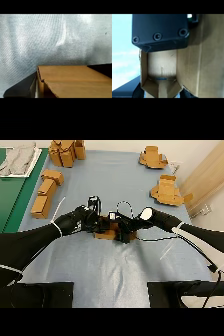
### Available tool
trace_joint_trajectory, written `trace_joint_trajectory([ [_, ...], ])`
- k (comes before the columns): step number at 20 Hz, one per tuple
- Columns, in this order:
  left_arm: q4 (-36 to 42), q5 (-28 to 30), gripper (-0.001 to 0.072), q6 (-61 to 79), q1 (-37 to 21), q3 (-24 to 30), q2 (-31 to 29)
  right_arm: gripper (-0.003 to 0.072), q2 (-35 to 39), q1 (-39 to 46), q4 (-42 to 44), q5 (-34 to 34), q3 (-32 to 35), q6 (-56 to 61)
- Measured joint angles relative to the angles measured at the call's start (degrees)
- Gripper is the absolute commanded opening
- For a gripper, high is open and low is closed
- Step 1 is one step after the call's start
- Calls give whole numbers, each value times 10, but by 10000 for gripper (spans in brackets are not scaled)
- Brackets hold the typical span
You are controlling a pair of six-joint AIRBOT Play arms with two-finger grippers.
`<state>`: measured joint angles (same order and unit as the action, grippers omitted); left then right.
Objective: Fold the box.
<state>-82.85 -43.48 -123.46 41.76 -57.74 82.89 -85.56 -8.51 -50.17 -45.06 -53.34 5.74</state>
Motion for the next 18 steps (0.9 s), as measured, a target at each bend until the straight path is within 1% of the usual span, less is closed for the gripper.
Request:
trace_joint_trajectory([
  [7,-13,0,368,8,0,-1,-42,284,0,0,1,-1,0,-2],
  [11,-19,-28,376,39,0,-1,-80,284,0,0,0,-2,0,-5],
  [13,-24,-60,375,67,0,0,-102,284,0,-2,9,-8,0,-8],
  [16,-22,-75,375,103,-1,-1,-141,284,0,0,-3,-1,1,2],
  [17,-10,-64,375,112,0,-2,-155,284,-1,0,-2,-2,-1,0],
  [18,-13,-82,375,122,1,-1,-164,284,0,-1,-6,1,0,-3],
])
